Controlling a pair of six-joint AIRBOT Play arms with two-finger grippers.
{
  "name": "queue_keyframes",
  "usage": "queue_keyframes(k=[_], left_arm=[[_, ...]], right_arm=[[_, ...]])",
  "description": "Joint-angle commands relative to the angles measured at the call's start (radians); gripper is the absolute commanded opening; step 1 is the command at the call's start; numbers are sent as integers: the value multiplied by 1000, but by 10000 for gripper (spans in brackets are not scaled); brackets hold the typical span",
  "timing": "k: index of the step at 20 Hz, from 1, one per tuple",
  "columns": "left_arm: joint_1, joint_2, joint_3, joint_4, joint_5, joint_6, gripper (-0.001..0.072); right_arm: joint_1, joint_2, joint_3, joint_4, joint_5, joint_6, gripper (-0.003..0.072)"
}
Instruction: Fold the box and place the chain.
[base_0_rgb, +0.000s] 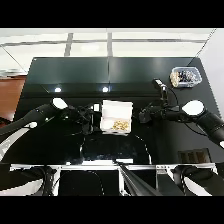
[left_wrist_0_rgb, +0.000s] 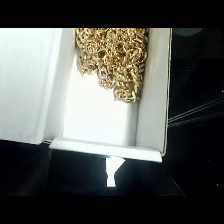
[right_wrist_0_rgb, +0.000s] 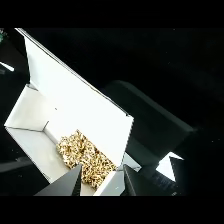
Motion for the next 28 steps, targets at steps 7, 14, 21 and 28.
queue_keyframes(k=[7, 14, 21, 28], left_arm=[[-56, -2, 3, 37, 31, 2, 714], [-61, -2, 3, 34, 30, 2, 466], [-61, -2, 3, 32, 34, 1, 467], [-60, -2, 3, 29, 34, 1, 466]], right_arm=[[0, 0, 0, 3, -14, 0, 313], [0, 0, 2, 82, -129, 41, 720], [-11, -118, 142, 93, -277, 46, 720], [107, -219, 153, 51, -196, -306, 720]])
